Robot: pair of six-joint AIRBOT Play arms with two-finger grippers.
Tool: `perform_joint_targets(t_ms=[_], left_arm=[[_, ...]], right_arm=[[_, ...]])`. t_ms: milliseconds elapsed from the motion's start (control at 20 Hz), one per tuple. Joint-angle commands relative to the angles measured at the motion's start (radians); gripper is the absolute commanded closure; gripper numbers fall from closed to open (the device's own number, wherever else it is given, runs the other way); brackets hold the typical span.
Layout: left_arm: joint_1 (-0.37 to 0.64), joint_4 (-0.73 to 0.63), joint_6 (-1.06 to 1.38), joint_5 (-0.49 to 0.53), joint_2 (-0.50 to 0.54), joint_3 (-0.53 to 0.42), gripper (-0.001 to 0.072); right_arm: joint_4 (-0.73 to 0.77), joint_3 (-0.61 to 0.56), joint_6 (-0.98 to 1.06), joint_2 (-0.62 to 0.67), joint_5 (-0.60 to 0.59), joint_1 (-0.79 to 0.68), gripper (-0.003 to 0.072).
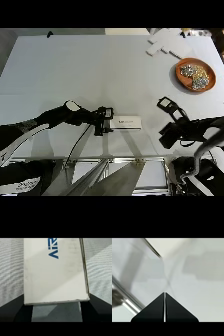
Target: Fold the box and place the chain.
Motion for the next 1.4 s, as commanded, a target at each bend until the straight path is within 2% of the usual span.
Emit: perform_joint_targets(t_ms=[0,150,300,1350], left_arm=[[0.001,0.000,0.000,0.000,0.000,0.000,0.0697],[0.001,0.000,0.000,0.000,0.000,0.000,0.0697],[0.001,0.000,0.000,0.000,0.000,0.000,0.0697],[0.001,0.000,0.009,-0.003,0.001,0.000,0.0701]], right_arm=[[-0.159,0.004,0.270,-0.069,0.162,-0.192,0.0675],[-0.159,0.004,0.270,-0.177,0.106,-0.384,0.0675],[-0.159,0.004,0.291,-0.204,0.112,-0.461,0.0675],[-0.159,0.004,0.291,-0.204,0.113,-0.468,0.0675]])
